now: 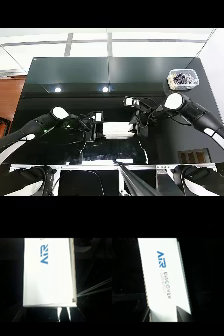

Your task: Fold the box and place the chain.

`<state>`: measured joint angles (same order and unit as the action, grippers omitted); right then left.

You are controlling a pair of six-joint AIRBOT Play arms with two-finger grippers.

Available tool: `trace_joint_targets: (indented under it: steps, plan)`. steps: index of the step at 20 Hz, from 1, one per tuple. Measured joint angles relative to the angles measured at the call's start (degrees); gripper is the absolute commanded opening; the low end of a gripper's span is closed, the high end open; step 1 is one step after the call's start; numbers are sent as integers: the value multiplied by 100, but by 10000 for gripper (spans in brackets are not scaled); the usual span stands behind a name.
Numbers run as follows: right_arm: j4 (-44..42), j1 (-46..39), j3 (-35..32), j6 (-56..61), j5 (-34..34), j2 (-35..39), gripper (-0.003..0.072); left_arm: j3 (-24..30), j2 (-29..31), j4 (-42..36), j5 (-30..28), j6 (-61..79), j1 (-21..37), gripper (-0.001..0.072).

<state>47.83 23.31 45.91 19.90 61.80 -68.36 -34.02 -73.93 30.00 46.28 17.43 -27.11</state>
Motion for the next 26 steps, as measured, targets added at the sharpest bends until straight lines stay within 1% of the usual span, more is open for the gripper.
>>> trace_joint_targets:
  steps: [14,17,18,19,21,23,25,26]
  plan:
    - [205,0,-59,116,173,2,366,0,0,2,-2,20,-4,421]
    - [304,-46,42,566,262,109,365,2,0,2,-2,4,-4,421]
    - [256,-94,79,839,269,190,252,0,0,2,-2,4,-4,421]
    - [210,-160,101,1180,323,271,16,2,0,2,-2,4,-4,421]
    - [83,-343,111,1965,599,409,20,2,0,2,0,2,-4,421]
    - [-258,-457,-17,2441,881,479,20,2,0,0,0,2,-4,421]
    - [-887,-496,-271,2726,852,509,20,2,0,2,0,2,-4,421]
    - [-1384,-498,-424,2828,699,520,21,0,0,0,2,2,-4,421]
